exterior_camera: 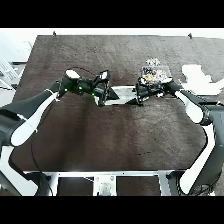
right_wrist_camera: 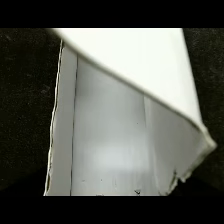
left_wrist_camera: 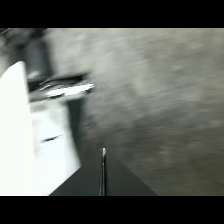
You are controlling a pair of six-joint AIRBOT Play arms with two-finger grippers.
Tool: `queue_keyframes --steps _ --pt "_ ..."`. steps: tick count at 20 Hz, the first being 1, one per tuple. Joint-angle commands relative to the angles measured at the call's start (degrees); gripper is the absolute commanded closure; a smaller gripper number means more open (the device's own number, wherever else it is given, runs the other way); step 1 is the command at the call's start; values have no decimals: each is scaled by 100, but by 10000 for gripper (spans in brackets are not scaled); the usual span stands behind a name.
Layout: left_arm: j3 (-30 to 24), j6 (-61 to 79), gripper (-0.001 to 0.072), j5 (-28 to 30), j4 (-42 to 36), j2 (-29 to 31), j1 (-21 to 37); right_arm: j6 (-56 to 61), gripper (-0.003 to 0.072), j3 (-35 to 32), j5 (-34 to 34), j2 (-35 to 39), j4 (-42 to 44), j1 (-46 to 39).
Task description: Fold the box and place the chain.
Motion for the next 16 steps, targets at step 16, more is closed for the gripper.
queue_keyframes --steps 16 --pt "1069 -17 693 2085 -413 -994 96 0 110 -2 0 -2 2 0"
